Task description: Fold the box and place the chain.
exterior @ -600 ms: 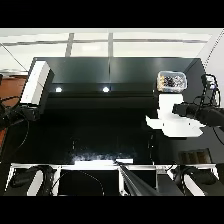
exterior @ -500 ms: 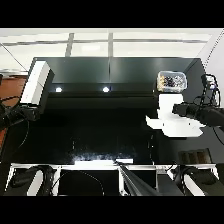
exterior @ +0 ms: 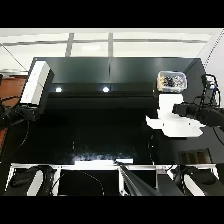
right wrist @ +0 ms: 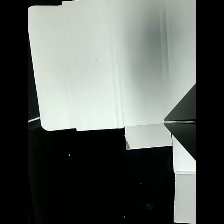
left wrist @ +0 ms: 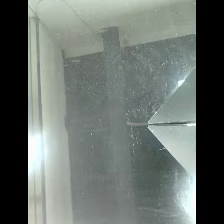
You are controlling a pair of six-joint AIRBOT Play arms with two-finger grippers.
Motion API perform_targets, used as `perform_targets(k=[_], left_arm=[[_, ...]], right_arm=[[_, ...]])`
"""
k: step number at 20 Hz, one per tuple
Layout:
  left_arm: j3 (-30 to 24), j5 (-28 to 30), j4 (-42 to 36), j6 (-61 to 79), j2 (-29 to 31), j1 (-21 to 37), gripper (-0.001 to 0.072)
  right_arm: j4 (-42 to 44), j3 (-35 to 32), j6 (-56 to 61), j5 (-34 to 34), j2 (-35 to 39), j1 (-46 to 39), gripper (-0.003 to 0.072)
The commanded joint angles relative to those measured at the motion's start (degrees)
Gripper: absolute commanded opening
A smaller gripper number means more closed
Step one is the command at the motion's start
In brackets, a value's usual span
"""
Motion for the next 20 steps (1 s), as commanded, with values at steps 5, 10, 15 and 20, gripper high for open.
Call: perform_targets(k=[5,10,15,20], left_arm=[[0.0,4.7,-2.2,0.0,-0.1,-0.1,0.0030],[-0.3,12.5,-9.7,0.0,-1.5,-0.1,0.0032],[-0.3,12.9,-11.5,-0.2,-8.0,-0.1,0.0716],[-0.3,9.6,-11.9,1.6,-12.2,-0.2,0.0709]], right_arm=[[0.0,0.0,0.0,0.0,0.0,0.0,0.0025],[0.0,0.0,0.0,7.1,0.0,0.0,0.0028],[-6.9,0.0,2.3,6.0,-1.2,-1.1,0.0713],[-22.0,5.2,14.0,2.4,-2.1,-23.7,0.0712]])
